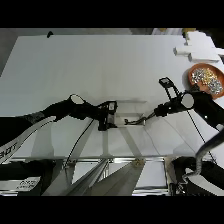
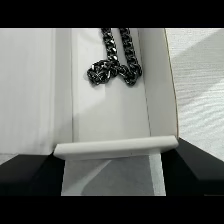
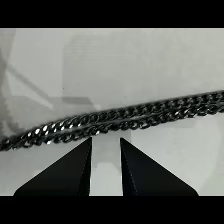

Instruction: Fold the box and place the chain.

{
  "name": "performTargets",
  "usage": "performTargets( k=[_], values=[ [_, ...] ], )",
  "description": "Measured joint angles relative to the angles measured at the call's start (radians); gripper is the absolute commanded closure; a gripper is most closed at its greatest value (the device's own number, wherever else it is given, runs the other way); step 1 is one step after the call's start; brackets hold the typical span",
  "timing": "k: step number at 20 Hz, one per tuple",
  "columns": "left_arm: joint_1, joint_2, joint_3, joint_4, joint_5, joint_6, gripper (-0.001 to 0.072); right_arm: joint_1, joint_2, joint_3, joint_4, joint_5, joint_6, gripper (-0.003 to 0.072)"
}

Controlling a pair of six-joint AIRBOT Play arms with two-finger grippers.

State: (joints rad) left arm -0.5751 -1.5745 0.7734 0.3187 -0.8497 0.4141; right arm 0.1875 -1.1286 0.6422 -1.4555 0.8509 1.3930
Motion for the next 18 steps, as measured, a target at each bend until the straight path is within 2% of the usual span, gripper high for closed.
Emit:
performTargets(
  k=[12,14,16,18],
  values=[
    [0.0,0.0,0.0,0.0,0.0,0.0,0.0677,0.0,-0.066,0.0,-0.019,-0.031,0.074,0.0491],
    [0.0,0.0,0.0,0.0,0.0,0.0,0.0677,0.0,-0.067,0.0,-0.019,-0.038,0.081,0.0515],
    [0.0,0.0,0.0,0.0,0.0,0.0,0.0677,0.0,-0.068,0.0,-0.022,-0.037,0.093,0.0575],
    [0.0,0.0,0.0,0.0,0.0,0.0,0.0677,0.0,-0.068,0.0,-0.027,-0.019,0.1,0.0591]
  ],
)
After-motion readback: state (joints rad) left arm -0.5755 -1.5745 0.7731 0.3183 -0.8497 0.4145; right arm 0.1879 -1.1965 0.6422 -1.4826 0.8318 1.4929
